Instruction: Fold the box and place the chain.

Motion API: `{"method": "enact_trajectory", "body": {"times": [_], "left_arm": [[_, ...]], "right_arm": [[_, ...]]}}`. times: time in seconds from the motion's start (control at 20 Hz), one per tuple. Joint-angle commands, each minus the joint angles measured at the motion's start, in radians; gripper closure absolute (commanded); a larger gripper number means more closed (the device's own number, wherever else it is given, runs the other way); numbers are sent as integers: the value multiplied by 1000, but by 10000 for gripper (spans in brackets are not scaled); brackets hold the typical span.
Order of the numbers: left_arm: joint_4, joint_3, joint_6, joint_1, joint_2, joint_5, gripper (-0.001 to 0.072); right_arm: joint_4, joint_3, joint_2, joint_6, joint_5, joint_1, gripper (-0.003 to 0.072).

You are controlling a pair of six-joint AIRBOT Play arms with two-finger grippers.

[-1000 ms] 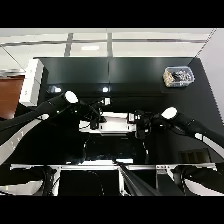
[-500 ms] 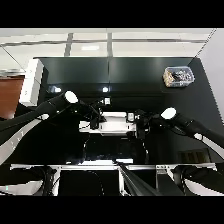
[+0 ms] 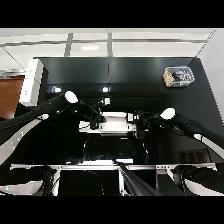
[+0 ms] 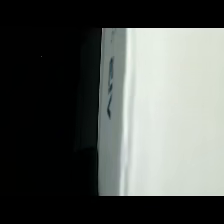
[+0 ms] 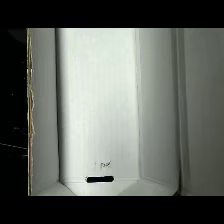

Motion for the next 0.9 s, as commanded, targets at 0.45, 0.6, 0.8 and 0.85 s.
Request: {"method": "enact_trajectory", "body": {"times": [0.45,0.6,0.8,0.85], "left_arm": [[0,0,0,0,0,-3,676],[0,2,0,3,23,-18,300],[126,2,-148,31,131,-68,56],[199,2,-226,41,164,-93,57]], "right_arm": [[-22,0,-2,20,-17,9,227],[-22,0,-2,20,-18,9,227],[-22,0,-2,19,-18,9,227],[-22,0,-2,19,-18,9,227]]}}
